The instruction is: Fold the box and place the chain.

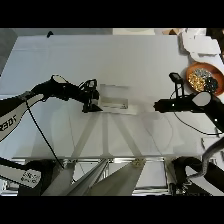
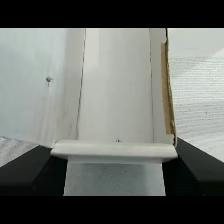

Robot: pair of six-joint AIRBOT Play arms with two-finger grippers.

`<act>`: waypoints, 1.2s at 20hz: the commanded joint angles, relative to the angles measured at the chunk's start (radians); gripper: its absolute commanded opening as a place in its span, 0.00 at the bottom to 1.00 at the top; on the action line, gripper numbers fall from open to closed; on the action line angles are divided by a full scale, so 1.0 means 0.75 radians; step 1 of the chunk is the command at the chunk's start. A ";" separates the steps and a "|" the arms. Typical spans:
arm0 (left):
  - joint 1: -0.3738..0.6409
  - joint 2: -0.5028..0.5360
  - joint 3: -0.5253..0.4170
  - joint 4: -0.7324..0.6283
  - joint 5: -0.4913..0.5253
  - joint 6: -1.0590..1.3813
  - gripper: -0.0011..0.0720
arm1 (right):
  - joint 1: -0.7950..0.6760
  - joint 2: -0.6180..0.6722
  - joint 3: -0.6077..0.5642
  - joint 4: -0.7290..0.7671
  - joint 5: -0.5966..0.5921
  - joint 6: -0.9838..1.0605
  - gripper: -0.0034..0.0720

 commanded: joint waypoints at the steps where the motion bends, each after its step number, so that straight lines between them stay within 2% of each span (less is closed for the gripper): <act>1: 0.000 -0.001 0.000 0.000 0.001 0.001 0.49 | -0.005 -0.121 -0.039 0.333 -0.048 -0.096 0.05; 3: 0.000 -0.001 0.000 0.000 0.001 0.001 0.49 | 0.002 -0.181 -0.039 0.441 -0.086 -0.160 0.05; 7: 0.000 -0.001 0.000 0.000 0.001 0.001 0.49 | 0.072 -0.299 -0.039 0.507 -0.125 -0.189 0.05; 9: 0.000 -0.001 0.000 0.000 0.001 0.001 0.49 | 0.106 -0.344 -0.039 0.642 -0.119 -0.289 0.05; 13: 0.000 -0.001 0.000 0.000 0.001 0.001 0.49 | 0.142 -0.347 -0.039 0.902 -0.062 -0.484 0.05; 18: 0.000 -0.001 0.000 0.000 0.000 0.001 0.49 | 0.142 -0.346 -0.039 1.007 -0.012 -0.515 0.06; 19: 0.000 -0.001 0.000 0.000 0.001 0.001 0.49 | 0.142 -0.346 -0.039 1.034 -0.003 -0.515 0.07; 21: 0.000 -0.001 0.000 0.000 0.001 0.001 0.49 | 0.142 -0.346 -0.039 1.058 0.006 -0.537 0.18; 24: 0.000 -0.001 0.000 0.000 0.001 0.001 0.49 | 0.148 -0.345 -0.039 1.067 0.031 -0.548 0.26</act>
